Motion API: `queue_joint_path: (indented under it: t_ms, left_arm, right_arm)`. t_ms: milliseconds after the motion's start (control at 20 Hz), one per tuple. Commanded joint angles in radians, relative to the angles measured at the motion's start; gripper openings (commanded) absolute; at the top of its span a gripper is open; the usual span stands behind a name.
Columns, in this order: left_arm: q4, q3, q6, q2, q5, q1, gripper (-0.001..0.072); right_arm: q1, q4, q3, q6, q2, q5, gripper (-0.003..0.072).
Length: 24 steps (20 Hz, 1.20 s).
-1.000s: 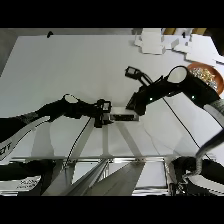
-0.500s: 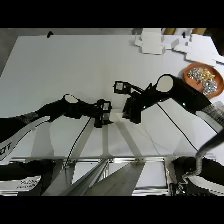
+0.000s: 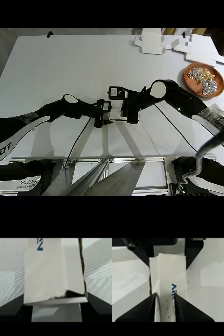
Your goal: Fold the box and place the chain.
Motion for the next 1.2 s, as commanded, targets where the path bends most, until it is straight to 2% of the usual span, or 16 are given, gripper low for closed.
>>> queue_joint_path:
  t_ms: [0,250,300,400,600,650,700,750,800,850,950,1150]
  left_arm:
    - [0.003,0.000,0.003,0.000,-0.003,0.000,0.0214]
    - [0.003,0.000,0.003,0.000,-0.003,0.000,0.0214]
    - [0.003,0.000,0.003,0.000,-0.003,0.000,0.0214]
    - [0.003,0.000,0.003,0.000,-0.003,0.000,0.0214]
    - [0.003,0.000,0.003,0.000,-0.003,0.000,0.0214]
    - [0.003,0.000,0.003,0.000,-0.003,0.000,0.0214]
    - [0.003,0.000,0.003,0.000,-0.003,0.000,0.0214]
    - [0.003,0.000,0.003,0.000,-0.003,0.000,0.0214]
    - [0.003,0.000,0.003,0.000,-0.003,0.000,0.0214]
    - [0.003,0.000,0.003,0.000,-0.003,0.000,0.0214]
    - [0.003,0.000,0.003,0.000,-0.003,0.000,0.0214]
    - [0.003,0.000,0.003,0.000,-0.003,0.000,0.0214]
  right_arm:
    - [0.006,-0.015,-0.020,0.003,0.000,-0.049,0.0214]
    - [0.006,-0.010,-0.058,0.004,0.000,-0.055,0.0217]
    - [0.005,-0.003,-0.058,0.004,0.000,-0.048,0.0231]
    - [0.006,0.013,-0.058,0.003,0.010,-0.038,0.0348]
    - [0.004,0.026,-0.058,0.003,0.091,-0.050,0.0366]
    - [0.005,0.027,-0.058,0.004,0.108,-0.052,0.0356]
    - [0.005,0.027,-0.058,0.005,0.116,-0.050,0.0286]
    - [0.005,0.026,-0.058,0.008,0.114,-0.046,0.0136]
    - [0.005,0.023,-0.059,0.008,0.109,-0.042,0.0074]
    - [0.005,0.023,-0.059,0.009,0.103,-0.042,0.0074]
    - [0.005,0.022,-0.060,0.010,0.089,-0.042,0.0018]
    - [0.005,0.022,-0.091,0.034,0.056,-0.039,0.0016]
